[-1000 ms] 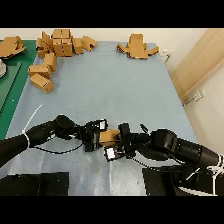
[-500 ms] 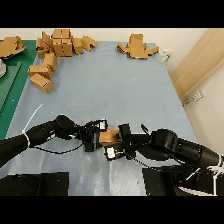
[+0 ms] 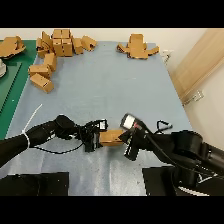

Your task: Fold the box.

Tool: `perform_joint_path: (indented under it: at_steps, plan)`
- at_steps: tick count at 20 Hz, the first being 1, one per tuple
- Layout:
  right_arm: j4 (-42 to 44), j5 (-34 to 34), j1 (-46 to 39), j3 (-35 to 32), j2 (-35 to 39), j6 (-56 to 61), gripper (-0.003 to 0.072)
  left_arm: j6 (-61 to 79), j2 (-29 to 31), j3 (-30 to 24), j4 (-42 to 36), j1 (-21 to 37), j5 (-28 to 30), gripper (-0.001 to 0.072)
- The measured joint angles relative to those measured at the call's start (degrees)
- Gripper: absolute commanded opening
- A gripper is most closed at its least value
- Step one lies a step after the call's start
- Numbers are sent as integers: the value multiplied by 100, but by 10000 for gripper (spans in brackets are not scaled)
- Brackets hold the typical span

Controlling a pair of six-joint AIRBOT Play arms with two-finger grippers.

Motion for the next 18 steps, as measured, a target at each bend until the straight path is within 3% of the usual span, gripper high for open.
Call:
perform_joint_path:
  at_steps: [4, 7, 13, 18]
  plan:
    - [310, -22, -2, -87, 262, 1923, -6, 0, 0, 0, 0, 0, 2, 424]
    - [844, 509, -74, -557, 306, 3126, -7, 0, 0, 0, 0, 0, 2, 424]
    - [2479, 3578, -212, -2131, 321, 4527, -7, 0, 0, 0, 0, 0, 2, 424]
    - [2756, 4809, -214, -2562, 48, 5364, -7, -2, 0, 0, 0, 0, 2, 424]
